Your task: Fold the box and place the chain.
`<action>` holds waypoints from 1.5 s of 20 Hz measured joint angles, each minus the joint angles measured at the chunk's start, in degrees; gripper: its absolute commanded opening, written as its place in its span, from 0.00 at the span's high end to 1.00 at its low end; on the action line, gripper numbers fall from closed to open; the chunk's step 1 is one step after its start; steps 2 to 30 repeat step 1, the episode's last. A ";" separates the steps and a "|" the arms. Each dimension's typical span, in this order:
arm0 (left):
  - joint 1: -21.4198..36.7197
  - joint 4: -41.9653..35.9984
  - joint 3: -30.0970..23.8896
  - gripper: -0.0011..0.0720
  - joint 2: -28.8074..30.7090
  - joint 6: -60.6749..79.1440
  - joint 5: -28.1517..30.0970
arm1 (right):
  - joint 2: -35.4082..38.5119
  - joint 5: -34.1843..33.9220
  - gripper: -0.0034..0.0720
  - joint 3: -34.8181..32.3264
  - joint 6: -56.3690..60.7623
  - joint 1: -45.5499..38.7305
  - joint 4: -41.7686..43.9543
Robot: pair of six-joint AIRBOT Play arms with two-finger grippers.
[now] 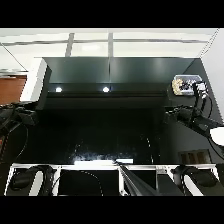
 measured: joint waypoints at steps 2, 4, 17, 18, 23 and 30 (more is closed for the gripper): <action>0.00 0.00 -0.02 0.95 0.04 0.00 0.00 | 0.00 0.00 0.94 -0.04 -0.02 0.00 -0.02; 0.00 0.00 -0.02 0.95 0.04 0.00 0.00 | 0.00 0.00 0.94 -0.04 -0.02 0.00 -0.02; 0.00 0.00 -0.02 0.95 0.04 0.00 0.00 | 0.00 0.00 0.94 -0.04 -0.02 0.00 -0.02; 0.00 0.00 -0.02 0.95 0.04 0.00 0.00 | 0.00 0.00 0.94 -0.04 -0.02 0.00 -0.02; 0.00 0.00 -0.02 0.95 0.04 0.00 0.00 | 0.00 0.00 0.94 -0.04 -0.02 0.00 -0.02; 0.00 0.00 -0.02 0.95 0.04 0.00 0.00 | 0.00 0.00 0.94 -0.04 -0.02 0.00 -0.02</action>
